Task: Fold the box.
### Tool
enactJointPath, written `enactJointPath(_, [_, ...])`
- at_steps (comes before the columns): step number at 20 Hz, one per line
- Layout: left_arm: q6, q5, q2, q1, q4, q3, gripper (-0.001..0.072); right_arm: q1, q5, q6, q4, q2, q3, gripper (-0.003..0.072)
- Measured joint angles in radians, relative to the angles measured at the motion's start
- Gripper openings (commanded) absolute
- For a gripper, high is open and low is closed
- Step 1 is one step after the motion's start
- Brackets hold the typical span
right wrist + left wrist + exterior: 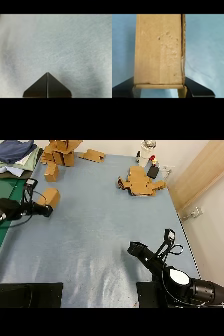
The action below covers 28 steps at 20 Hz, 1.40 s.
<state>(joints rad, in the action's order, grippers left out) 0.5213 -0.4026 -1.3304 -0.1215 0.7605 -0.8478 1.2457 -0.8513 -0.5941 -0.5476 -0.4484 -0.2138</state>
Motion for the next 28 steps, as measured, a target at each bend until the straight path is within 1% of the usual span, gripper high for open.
enactJointPath(4, [0.005,0.001,-0.196,-0.026,0.009,-0.202,0.0523,0.0,-0.003,0.0,0.02,0.0,0.0,0.0004])
enactJointPath(6, [0.027,0.006,-0.278,-0.031,0.015,-0.293,0.0523,0.0,-0.003,0.0,0.024,0.0,0.0,0.0003])
enactJointPath(9, [0.057,0.009,-0.378,-0.034,0.023,-0.402,0.0523,0.0,-0.003,0.0,0.029,0.0,0.0,0.0004])
enactJointPath(11, [0.068,0.019,-0.422,-0.035,0.026,-0.448,0.0523,0.0,-0.003,0.0,0.029,0.0,0.0,0.0004])
enactJointPath(14, [0.091,0.05,-0.463,-0.04,0.028,-0.486,0.0523,0.0,-0.003,0.0,0.032,0.0,0.0,0.0004])
enactJointPath(19, [0.116,0.076,-0.496,-0.051,0.029,-0.509,0.0523,0.0,-0.006,-0.001,0.032,0.0,0.0,0.0004])
enactJointPath(25, [0.121,0.074,-0.505,-0.054,0.031,-0.515,0.0523,0.0,-0.014,-0.004,0.032,0.0,0.0,0.0004])
enactJointPath(28, [0.12,0.06,-0.506,-0.054,0.058,-0.515,0.0523,0.0,-0.014,-0.008,0.032,0.0,0.0,0.0004])
